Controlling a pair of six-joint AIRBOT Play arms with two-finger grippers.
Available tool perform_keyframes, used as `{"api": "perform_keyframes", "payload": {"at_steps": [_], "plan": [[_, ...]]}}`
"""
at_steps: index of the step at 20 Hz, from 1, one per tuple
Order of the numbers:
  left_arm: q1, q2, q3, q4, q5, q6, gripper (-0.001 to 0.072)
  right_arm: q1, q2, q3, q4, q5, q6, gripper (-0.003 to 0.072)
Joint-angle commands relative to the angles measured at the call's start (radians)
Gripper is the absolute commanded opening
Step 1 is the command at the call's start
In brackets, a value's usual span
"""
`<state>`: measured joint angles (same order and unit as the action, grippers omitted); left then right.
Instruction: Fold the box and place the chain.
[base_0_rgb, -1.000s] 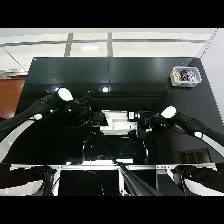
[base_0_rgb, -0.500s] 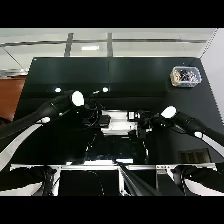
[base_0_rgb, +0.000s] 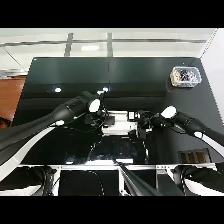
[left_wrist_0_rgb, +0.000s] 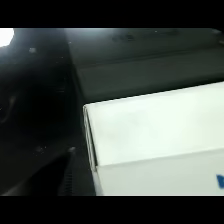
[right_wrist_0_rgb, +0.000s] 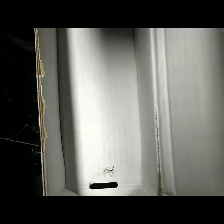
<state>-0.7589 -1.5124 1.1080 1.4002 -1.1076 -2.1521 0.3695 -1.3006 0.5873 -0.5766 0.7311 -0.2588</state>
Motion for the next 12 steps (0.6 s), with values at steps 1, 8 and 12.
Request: {"api": "perform_keyframes", "payload": {"at_steps": [1,8,12], "plan": [[-0.027,-0.022,0.03,0.054,-0.042,-0.138,0.0329,0.001,-0.001,0.0,0.0,0.001,0.0,0.0058],[-0.053,-0.053,0.031,0.054,-0.016,-0.161,0.0264,0.001,-0.001,0.0,0.0,0.001,0.0,0.0058],[-0.059,-0.053,0.031,0.053,-0.015,-0.16,0.0025,0.001,-0.001,0.0,0.0,0.001,0.0,0.0057]]}}
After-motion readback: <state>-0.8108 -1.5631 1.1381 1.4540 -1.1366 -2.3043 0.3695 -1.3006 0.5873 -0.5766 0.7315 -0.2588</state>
